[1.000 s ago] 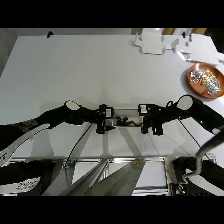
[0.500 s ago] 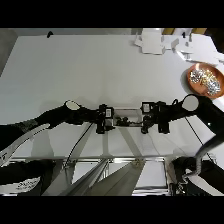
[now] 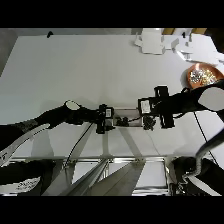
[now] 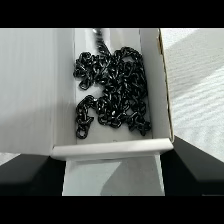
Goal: Fold the box and place the chain.
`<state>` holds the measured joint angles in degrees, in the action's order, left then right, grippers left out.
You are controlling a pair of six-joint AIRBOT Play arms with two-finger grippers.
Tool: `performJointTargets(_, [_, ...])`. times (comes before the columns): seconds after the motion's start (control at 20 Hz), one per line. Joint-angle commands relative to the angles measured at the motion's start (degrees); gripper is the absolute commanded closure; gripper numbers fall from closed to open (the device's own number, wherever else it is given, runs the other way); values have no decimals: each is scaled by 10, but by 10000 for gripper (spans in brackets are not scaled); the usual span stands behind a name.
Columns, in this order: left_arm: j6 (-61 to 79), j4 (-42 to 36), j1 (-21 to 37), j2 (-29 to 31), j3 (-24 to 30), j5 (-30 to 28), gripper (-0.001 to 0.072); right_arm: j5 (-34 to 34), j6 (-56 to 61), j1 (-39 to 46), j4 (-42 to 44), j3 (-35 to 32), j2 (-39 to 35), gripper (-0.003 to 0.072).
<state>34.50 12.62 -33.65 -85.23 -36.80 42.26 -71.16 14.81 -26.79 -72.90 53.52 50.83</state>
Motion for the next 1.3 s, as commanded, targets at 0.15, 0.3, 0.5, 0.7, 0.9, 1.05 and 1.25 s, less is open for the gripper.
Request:
performJointTargets(0.15, [0,0,0,0,0,0,577,60,79,-91,45,21,29,666])
performJointTargets(0.3, [0,0,0,1,0,0,577,80,79,-98,84,21,76,665])
performJointTargets(0.5, [0,0,0,0,0,0,577,76,91,-98,83,21,148,566])
performJointTargets(0.7, [0,0,0,0,0,0,577,50,94,-71,73,21,146,546])
performJointTargets(0.9, [0,0,0,0,0,0,577,-30,91,3,66,20,101,486])
performJointTargets(1.05, [0,0,0,0,0,0,577,-49,59,69,70,-3,75,437])
performJointTargets(1.25, [0,0,0,0,0,0,577,4,-5,125,70,-85,74,438])
